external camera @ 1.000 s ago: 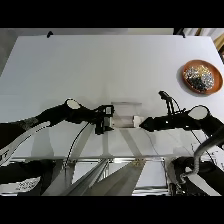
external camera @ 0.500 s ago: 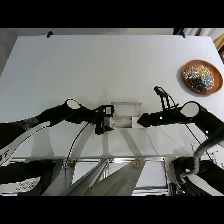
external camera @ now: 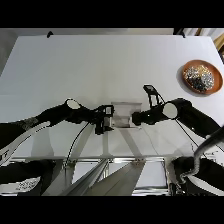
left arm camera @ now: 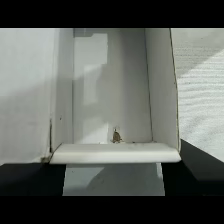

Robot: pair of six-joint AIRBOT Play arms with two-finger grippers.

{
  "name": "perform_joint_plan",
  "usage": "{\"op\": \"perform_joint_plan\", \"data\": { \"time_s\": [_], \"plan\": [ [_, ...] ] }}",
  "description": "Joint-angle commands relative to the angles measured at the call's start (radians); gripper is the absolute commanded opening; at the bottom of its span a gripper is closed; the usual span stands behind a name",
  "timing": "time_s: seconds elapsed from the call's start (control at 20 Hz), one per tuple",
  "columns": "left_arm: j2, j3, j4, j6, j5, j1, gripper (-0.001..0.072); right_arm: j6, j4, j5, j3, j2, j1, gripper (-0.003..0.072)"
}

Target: Fold the box and place the chain.

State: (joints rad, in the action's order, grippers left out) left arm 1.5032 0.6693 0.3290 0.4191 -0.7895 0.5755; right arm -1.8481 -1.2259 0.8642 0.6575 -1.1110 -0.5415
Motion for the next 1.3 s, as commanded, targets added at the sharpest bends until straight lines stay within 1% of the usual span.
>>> {"op": "perform_joint_plan", "data": {
  "time_s": [0.0,0.3,0.5,0.6,0.65,0.75,0.8,0.85,0.95,1.05,1.1,1.15,1.25],
  "plan": [
    [0.000,0.000,0.000,0.000,0.000,0.000,0.0212,-0.193,-0.112,-0.003,0.040,-0.030,-0.071,0.0465],
    [0.000,0.000,0.000,0.000,0.000,0.000,0.0212,-0.311,-0.196,0.085,0.161,-0.176,-0.164,0.0468],
    [0.000,0.000,0.000,0.000,0.000,0.000,0.0212,-0.419,-0.243,0.105,0.163,-0.187,-0.195,0.0468],
    [0.000,0.000,0.000,0.000,0.000,0.000,0.0212,-0.443,-0.253,0.100,0.163,-0.187,-0.202,0.0466],
    [0.000,0.000,0.000,0.000,0.000,0.000,0.0212,-0.469,-0.263,0.100,0.163,-0.187,-0.204,0.0457],
    [0.000,0.000,0.000,0.000,0.000,0.000,0.0212,-0.498,-0.265,0.105,0.163,-0.188,-0.206,0.0392],
    [0.000,0.000,0.000,0.000,0.000,0.000,0.0212,-0.515,-0.264,0.121,0.163,-0.189,-0.206,0.0392],
    [0.000,0.000,0.000,0.000,0.000,0.000,0.0212,-0.538,-0.264,0.137,0.163,-0.192,-0.206,0.0373],
    [0.000,0.000,0.000,0.000,0.000,0.000,0.0212,-0.542,-0.269,0.154,0.162,-0.198,-0.217,0.0247],
    [0.000,0.000,0.000,0.000,0.000,0.000,0.0212,-0.571,-0.280,0.154,0.162,-0.204,-0.232,0.0153],
    [0.000,0.000,0.000,0.000,0.000,0.000,0.0212,-0.589,-0.282,0.154,0.162,-0.209,-0.237,0.0142],
    [0.000,0.000,0.000,0.000,0.000,0.000,0.0212,-0.589,-0.281,0.153,0.162,-0.213,-0.242,0.0060],
    [0.000,0.000,0.000,0.000,0.000,0.000,0.0212,-0.590,-0.280,0.154,0.163,-0.220,-0.245,0.0037]
  ]
}}
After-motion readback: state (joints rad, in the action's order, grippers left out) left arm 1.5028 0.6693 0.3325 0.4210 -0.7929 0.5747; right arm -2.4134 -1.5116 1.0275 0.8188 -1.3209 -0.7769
